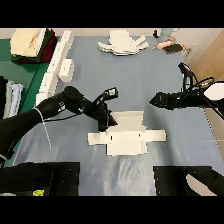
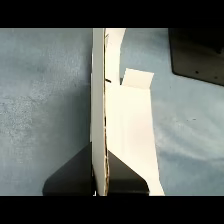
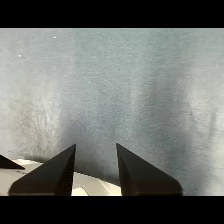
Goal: Fold the box.
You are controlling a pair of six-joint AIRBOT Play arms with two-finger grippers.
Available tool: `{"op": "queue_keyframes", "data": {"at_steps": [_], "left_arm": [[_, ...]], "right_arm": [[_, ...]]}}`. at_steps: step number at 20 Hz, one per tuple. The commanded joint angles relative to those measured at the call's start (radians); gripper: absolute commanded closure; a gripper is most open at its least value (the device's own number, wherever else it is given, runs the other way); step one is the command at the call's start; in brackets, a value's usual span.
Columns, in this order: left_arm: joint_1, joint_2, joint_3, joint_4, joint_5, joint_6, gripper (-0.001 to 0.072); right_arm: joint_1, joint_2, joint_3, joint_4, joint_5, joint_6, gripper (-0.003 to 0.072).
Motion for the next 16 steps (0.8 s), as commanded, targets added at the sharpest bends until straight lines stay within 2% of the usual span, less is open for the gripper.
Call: {"op": "queue_keyframes", "data": {"at_steps": [1,4,11,12,16], "left_arm": [[-0.064,0.037,-0.079,-0.018,0.127,0.045,0.0696],[-0.114,0.038,-0.116,-0.018,0.237,0.046,0.0696],[-0.143,0.048,-0.154,-0.02,0.274,0.066,0.0696],[-0.143,0.063,-0.154,-0.021,0.293,0.066,0.0696],[-0.144,0.18,-0.154,-0.022,0.471,0.153,0.0697]], "right_arm": [[0.0,0.0,0.001,0.0,0.002,0.0,0.0292],[0.0,0.0,0.001,0.0,0.002,0.0,0.0293],[0.004,0.0,0.001,0.0,0.001,-0.007,0.0293],[0.007,0.0,0.001,0.0,0.001,-0.008,0.0314],[0.013,0.0,0.001,0.0,-0.002,-0.01,0.0314]]}}
